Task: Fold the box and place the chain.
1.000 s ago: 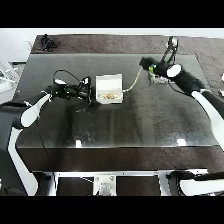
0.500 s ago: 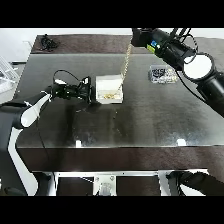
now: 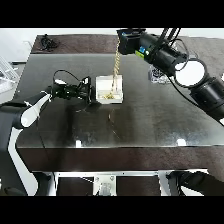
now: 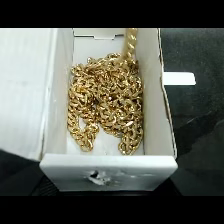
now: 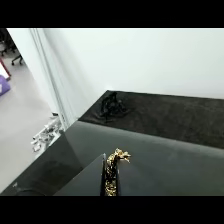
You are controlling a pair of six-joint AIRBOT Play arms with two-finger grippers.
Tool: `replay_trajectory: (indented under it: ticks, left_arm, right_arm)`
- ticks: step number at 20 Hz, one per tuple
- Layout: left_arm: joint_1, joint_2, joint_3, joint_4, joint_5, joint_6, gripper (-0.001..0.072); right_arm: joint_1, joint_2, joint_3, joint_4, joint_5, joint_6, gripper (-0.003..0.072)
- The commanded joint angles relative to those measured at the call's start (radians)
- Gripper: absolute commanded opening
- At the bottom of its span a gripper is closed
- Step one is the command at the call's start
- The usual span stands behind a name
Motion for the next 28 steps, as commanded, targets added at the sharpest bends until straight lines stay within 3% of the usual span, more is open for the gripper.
replay_trajectory:
  ticks: [1,6,10,14,20,21,22,23,28]
  left_arm:
    - [0.0,0.0,0.0,0.0,0.0,0.0,0.0367]
    - [0.0,0.0,0.0,0.0,0.0,0.0,0.0367]
    - [0.0,0.0,0.0,0.0,0.0,0.0,0.0368]
    - [0.0,0.0,0.0,0.0,0.0,0.0,0.0367]
    - [0.0,0.0,0.0,0.0,0.0,0.0,0.0367]
    - [0.0,0.0,0.0,0.0,0.0,0.0,0.0368]
    - [0.0,0.0,0.0,0.0,0.0,0.0,0.0367]
    - [0.0,0.0,0.0,0.0,0.0,0.0,0.0367]
    - [0.0,0.0,0.0,0.0,0.0,0.0,0.0367]
  right_arm:
    - [0.005,-0.028,-0.039,0.002,0.001,0.003,0.0011]
    - [0.005,-0.091,-0.144,0.011,0.0,0.01,0.0012]
    - [-0.004,-0.225,-0.223,0.011,0.007,0.01,0.0011]
    - [-0.03,-0.392,-0.222,0.029,0.165,0.01,0.0012]
    - [-0.052,-0.415,-0.191,0.031,0.152,0.011,0.0013]
    - [-0.057,-0.412,-0.179,0.03,0.163,0.01,0.0077]
    - [-0.062,-0.409,-0.162,0.03,0.179,0.01,0.0317]
    - [-0.064,-0.403,-0.146,0.03,0.196,0.01,0.0488]
    - [-0.066,-0.267,-0.083,0.025,0.232,-0.084,0.0489]
